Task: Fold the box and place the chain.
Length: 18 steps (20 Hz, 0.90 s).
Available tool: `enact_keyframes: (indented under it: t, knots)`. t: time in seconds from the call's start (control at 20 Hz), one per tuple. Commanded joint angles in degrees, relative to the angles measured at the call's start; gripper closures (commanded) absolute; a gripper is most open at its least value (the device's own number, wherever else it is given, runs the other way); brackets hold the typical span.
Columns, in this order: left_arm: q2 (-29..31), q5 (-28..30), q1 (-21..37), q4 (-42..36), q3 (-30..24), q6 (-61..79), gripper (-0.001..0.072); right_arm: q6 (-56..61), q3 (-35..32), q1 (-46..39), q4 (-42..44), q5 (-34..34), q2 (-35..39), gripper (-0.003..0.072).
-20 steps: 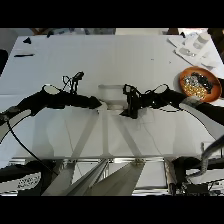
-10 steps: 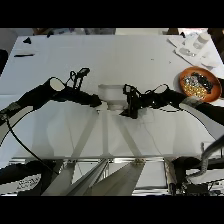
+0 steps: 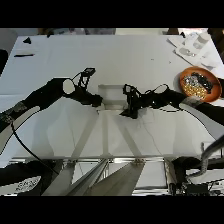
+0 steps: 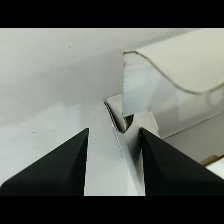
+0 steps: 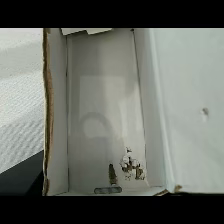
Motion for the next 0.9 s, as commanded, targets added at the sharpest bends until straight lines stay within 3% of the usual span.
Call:
enact_keyframes:
  t: [0.0, 0.1, 0.4, 0.6, 0.85]
  knots:
    - [-0.3, -0.7, -1.6, 3.9, 2.4, -7.3, 0.0384, 0.0, 0.0, 0.0, 0.0, 0.0, 0.0, 0.0289]
    - [-1.4, -2.8, -3.0, 6.6, 4.8, -11.1, 0.044, 0.0, 0.0, 0.0, 0.0, 0.0, 0.0, 0.0289]
    - [-7.8, -10.8, -6.9, 8.3, 10.4, -16.2, 0.044, 0.0, 0.0, 0.0, 0.0, 0.0, 0.0, 0.0289]
    - [-10.7, -14.5, -8.7, 14.1, 11.9, -24.2, 0.0437, 0.0, 0.0, 0.0, 0.0, 0.0, 0.0, 0.0289]
    - [-11.1, -14.9, -8.7, 14.2, 12.0, -29.7, 0.0439, 0.0, 0.0, 0.0, 0.0, 0.0, 0.0, 0.0289]
